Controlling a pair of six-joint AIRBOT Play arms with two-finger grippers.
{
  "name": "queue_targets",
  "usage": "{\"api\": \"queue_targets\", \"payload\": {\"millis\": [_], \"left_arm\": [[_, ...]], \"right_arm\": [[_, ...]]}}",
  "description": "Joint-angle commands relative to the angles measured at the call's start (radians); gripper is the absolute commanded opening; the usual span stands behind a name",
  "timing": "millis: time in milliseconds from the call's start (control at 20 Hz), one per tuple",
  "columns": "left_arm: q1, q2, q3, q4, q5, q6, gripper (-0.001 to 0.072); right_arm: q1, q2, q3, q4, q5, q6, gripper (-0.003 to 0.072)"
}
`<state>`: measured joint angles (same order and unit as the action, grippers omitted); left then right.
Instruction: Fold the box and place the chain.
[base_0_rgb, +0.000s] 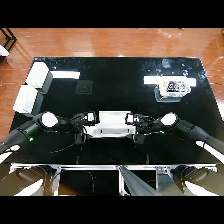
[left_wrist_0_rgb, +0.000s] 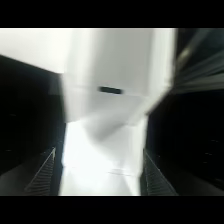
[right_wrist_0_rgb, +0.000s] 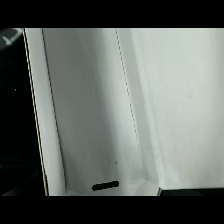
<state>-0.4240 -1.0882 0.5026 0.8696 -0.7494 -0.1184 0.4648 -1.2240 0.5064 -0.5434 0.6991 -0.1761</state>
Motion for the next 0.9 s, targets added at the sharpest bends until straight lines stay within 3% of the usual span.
{"api": "queue_targets", "payload": {"millis": [0, 700, 850], "left_arm": [[-0.011, -0.011, 0.000, -0.014, 0.054, 0.019, 0.0620], [-0.042, -0.051, 0.050, -0.044, -0.034, 0.067, 0.0618], [-0.075, -0.061, 0.050, -0.045, 0.004, 0.068, 0.0593]], "right_arm": [[0.001, -0.001, 0.000, 0.000, 0.000, 0.000, 0.0354], [0.001, -0.001, 0.000, 0.000, 0.000, 0.000, 0.0354], [0.001, -0.001, 0.000, 0.000, 0.000, 0.000, 0.0354]]}}
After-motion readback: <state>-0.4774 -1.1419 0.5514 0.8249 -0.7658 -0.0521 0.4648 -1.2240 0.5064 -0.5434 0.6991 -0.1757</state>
